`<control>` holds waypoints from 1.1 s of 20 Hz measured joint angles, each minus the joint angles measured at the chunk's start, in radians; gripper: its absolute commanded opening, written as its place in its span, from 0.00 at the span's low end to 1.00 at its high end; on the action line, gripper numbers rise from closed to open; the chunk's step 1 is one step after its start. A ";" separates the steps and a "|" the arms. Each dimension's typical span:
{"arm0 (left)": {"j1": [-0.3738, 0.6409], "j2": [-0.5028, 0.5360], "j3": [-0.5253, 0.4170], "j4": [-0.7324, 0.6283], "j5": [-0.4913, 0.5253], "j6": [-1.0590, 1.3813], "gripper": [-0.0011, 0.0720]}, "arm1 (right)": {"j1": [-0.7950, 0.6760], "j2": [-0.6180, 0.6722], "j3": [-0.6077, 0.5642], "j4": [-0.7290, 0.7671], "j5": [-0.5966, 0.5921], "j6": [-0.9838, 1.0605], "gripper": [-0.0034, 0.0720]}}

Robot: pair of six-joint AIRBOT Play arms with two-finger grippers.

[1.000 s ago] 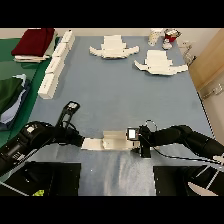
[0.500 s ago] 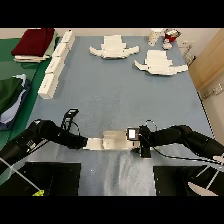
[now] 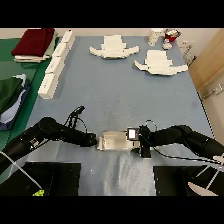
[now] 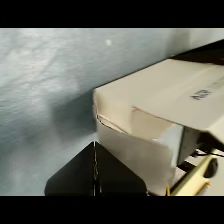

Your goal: Fold the box.

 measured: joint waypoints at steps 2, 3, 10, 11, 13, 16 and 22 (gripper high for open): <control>0.000 0.000 0.000 -0.058 -0.005 0.041 0.04 | 0.000 0.000 0.000 0.000 0.000 0.000 0.73; 0.001 0.000 0.000 -0.077 -0.007 0.054 0.04 | 0.000 0.000 0.000 0.000 0.000 0.000 0.72; 0.002 0.000 0.000 -0.130 -0.013 0.089 0.57 | 0.000 0.000 0.000 0.000 0.000 0.000 0.73; 0.002 0.000 0.000 -0.131 -0.014 0.091 0.57 | 0.000 0.000 0.000 0.000 0.000 0.000 0.72; 0.002 0.000 0.000 -0.128 -0.014 0.092 0.57 | 0.000 0.000 0.000 0.000 0.000 0.000 0.73; 0.002 0.000 0.000 -0.123 -0.006 0.095 0.57 | 0.000 0.000 0.000 0.000 0.000 0.000 0.72; -0.061 -0.018 0.024 -0.086 0.048 0.044 0.58 | 0.000 0.000 0.000 0.000 0.000 0.000 0.73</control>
